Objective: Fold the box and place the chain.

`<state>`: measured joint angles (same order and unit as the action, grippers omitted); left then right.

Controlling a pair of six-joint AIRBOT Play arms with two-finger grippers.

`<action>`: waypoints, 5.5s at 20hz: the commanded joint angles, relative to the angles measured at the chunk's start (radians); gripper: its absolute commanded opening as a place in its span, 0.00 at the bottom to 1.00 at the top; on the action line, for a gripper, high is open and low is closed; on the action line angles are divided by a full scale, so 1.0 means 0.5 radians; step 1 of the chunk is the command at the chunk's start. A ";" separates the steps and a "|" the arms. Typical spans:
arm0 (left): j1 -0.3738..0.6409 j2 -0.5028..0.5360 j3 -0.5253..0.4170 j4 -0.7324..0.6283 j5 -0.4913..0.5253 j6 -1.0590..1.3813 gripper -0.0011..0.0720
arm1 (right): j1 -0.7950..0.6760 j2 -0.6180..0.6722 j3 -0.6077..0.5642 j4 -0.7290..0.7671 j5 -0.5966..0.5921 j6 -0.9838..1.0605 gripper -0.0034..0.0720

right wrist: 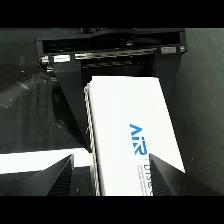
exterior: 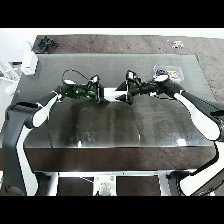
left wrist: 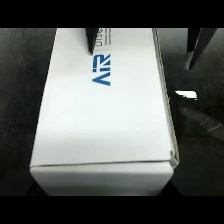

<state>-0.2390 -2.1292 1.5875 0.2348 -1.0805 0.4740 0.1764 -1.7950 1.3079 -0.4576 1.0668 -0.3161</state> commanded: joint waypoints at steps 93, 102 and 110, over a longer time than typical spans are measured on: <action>0.892 0.771 -0.552 0.926 1.782 -2.361 0.04 | -0.419 1.668 -0.920 -0.280 -0.370 1.628 0.06; 0.935 0.566 -0.552 0.950 1.897 -2.340 0.04 | -0.419 1.669 -0.928 -0.237 -0.372 1.627 0.06; 0.977 0.575 -0.491 1.096 1.622 -1.877 0.98 | -0.420 1.669 -0.928 -0.198 -0.376 1.628 0.65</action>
<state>0.2466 -1.8477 1.3239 0.7605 -0.1947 -0.5598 -0.0338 -0.9604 0.8448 -0.5674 0.8787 0.4980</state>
